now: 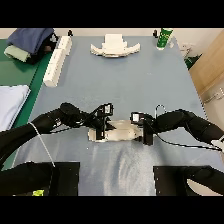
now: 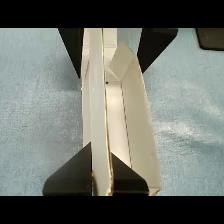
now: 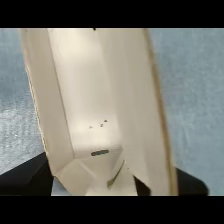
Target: Fold the box.
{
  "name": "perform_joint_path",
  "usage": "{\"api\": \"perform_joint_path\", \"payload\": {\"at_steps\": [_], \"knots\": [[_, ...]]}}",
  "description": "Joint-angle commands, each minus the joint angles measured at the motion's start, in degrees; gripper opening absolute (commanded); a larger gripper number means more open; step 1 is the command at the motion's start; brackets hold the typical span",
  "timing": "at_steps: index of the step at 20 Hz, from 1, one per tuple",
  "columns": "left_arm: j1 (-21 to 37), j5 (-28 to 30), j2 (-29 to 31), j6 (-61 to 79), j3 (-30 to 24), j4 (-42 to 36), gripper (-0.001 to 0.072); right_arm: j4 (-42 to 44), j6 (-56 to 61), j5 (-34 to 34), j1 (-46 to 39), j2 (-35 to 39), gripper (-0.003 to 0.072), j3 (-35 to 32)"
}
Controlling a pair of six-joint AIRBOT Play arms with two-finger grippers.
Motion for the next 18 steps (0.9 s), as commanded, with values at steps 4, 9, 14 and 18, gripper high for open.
{"api": "perform_joint_path", "payload": {"at_steps": [4,9,14,18], "knots": [[0.02,0.02,-0.02,0.0,-0.02,0.0,0.0017,2.03,-0.22,-4.11,0.07,-1.44,0.0716,-0.22],[0.02,0.02,-0.02,0.0,-0.02,0.0,0.0017,2.25,-0.22,-4.0,0.04,-1.46,0.0715,-0.28],[0.02,0.02,-0.02,0.02,-0.02,0.0,0.0017,1.99,0.07,-4.15,0.04,-1.44,0.0715,-0.28],[0.02,0.02,-0.02,0.02,-0.02,0.0,0.0017,-4.87,0.79,-4.17,0.04,-0.63,0.0713,-0.28]]}}
